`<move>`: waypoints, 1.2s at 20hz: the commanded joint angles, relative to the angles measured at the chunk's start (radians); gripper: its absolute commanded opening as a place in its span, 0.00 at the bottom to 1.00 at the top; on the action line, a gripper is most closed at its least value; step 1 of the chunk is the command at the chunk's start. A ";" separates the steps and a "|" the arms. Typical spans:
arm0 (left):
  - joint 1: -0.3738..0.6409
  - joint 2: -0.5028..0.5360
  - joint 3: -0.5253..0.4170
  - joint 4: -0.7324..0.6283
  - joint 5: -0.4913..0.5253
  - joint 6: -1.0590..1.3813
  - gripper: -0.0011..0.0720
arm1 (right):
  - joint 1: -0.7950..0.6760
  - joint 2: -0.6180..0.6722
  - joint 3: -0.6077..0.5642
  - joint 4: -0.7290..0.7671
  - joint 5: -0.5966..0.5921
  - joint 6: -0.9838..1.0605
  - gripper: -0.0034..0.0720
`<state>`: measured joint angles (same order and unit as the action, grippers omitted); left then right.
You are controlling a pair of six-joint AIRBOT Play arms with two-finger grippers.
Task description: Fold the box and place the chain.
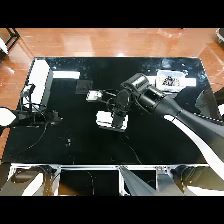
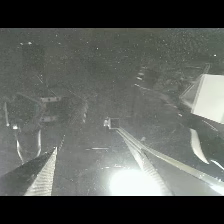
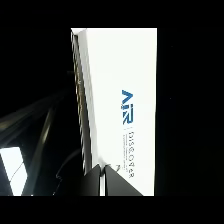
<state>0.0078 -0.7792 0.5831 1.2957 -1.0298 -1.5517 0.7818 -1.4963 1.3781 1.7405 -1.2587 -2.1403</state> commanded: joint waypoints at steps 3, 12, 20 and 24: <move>0.000 0.000 0.001 0.001 0.001 0.001 0.87 | -0.003 -0.003 0.001 -0.013 0.007 0.000 0.07; 0.000 0.000 0.001 0.001 0.000 0.001 0.87 | -0.002 -0.005 -0.041 0.047 0.035 0.002 0.07; 0.000 0.000 0.001 0.000 0.000 0.005 0.87 | -0.007 -0.019 -0.057 0.059 0.047 0.089 0.54; 0.000 0.000 0.001 -0.029 -0.003 0.047 0.87 | -0.051 0.065 -0.049 0.092 0.041 0.217 0.53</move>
<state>0.0078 -0.7795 0.5831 1.2911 -1.0298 -1.5356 0.7567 -1.4784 1.3247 1.8038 -1.2129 -2.0201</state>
